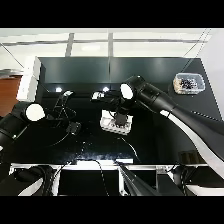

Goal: Fold the box and place the chain.

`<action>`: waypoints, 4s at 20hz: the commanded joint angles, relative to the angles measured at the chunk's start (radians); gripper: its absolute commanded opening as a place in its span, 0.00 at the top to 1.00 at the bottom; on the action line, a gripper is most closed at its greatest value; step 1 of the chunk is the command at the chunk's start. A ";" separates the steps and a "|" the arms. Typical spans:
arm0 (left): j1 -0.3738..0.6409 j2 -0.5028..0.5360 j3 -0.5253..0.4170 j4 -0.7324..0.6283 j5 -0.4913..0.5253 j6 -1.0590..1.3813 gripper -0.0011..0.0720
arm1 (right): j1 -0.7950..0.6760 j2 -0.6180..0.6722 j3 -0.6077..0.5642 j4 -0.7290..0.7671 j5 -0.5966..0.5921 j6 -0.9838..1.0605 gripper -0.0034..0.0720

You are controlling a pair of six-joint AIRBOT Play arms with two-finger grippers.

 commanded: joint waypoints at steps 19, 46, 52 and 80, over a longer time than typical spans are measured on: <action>0.001 -0.001 0.000 0.004 0.007 0.006 0.03 | -0.009 0.103 0.095 0.142 0.227 0.133 0.07; 0.001 -0.001 0.000 0.008 0.017 0.006 0.03 | -0.051 0.020 -0.003 0.093 0.133 0.121 0.11; 0.001 -0.001 0.000 0.008 0.017 0.006 0.03 | -0.050 0.021 -0.003 0.094 0.137 0.120 0.46; 0.001 -0.001 0.000 0.008 0.018 0.006 0.03 | -0.040 0.020 -0.007 0.095 0.113 0.122 0.49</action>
